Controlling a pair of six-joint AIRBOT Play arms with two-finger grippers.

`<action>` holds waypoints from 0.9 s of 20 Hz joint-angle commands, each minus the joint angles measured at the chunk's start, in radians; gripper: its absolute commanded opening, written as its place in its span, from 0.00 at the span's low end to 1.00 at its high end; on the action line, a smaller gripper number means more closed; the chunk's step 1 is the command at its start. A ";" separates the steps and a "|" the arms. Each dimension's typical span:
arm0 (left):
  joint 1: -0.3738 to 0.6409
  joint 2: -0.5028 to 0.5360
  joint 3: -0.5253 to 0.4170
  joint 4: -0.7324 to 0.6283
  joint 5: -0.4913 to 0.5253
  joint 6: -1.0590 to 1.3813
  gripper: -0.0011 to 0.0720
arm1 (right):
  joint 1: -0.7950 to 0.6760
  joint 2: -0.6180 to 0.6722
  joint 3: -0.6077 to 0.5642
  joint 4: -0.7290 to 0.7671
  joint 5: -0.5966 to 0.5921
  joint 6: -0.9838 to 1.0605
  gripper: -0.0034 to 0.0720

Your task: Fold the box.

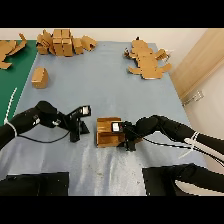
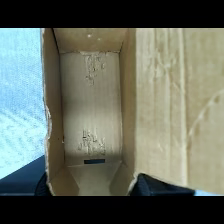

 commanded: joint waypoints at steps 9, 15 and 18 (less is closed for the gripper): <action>-0.224 0.026 -0.066 -0.072 0.148 0.033 1.00 | 0.000 0.001 0.000 0.000 0.000 0.000 0.73; -0.240 0.026 -0.066 -0.082 0.211 -0.049 1.00 | 0.000 0.001 0.000 0.000 0.000 0.000 0.73; -0.241 0.025 -0.066 -0.082 0.211 -0.049 1.00 | 0.000 0.001 0.000 0.000 0.000 0.000 0.73</action>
